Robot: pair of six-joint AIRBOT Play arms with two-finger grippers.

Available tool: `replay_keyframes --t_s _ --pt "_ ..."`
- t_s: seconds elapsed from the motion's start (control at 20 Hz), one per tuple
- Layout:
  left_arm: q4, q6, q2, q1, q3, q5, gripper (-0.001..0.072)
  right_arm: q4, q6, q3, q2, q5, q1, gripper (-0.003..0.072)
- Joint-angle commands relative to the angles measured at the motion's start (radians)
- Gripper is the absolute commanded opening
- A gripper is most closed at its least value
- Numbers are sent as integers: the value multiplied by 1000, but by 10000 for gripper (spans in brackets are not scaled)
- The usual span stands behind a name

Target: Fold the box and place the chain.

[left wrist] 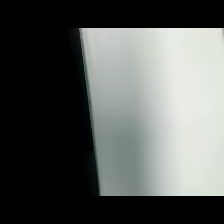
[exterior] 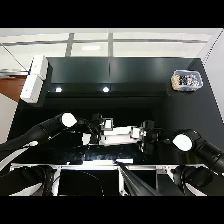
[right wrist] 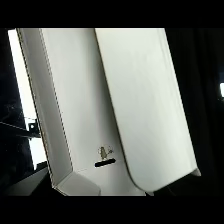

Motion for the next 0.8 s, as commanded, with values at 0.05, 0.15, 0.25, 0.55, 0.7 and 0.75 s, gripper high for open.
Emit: replay_keyframes --t_s 0.05,0.15,0.25,0.55,0.7,0.75 --pt "0 0 -1 1 0 -1 29 -2 41 2 2 -64 -1 708" --pt "0 0 -1 1 0 -1 29 -3 44 2 2 -87 -1 708" --pt "0 0 -1 1 0 -1 29 -3 44 2 2 -87 -1 708" --pt "0 1 -1 1 0 0 29 14 43 1 1 -81 -24 708" --pt "0 1 -1 1 0 0 29 98 17 1 -1 -77 -53 708" --pt "0 1 -1 1 0 0 29 129 -24 1 -4 -63 -61 708"
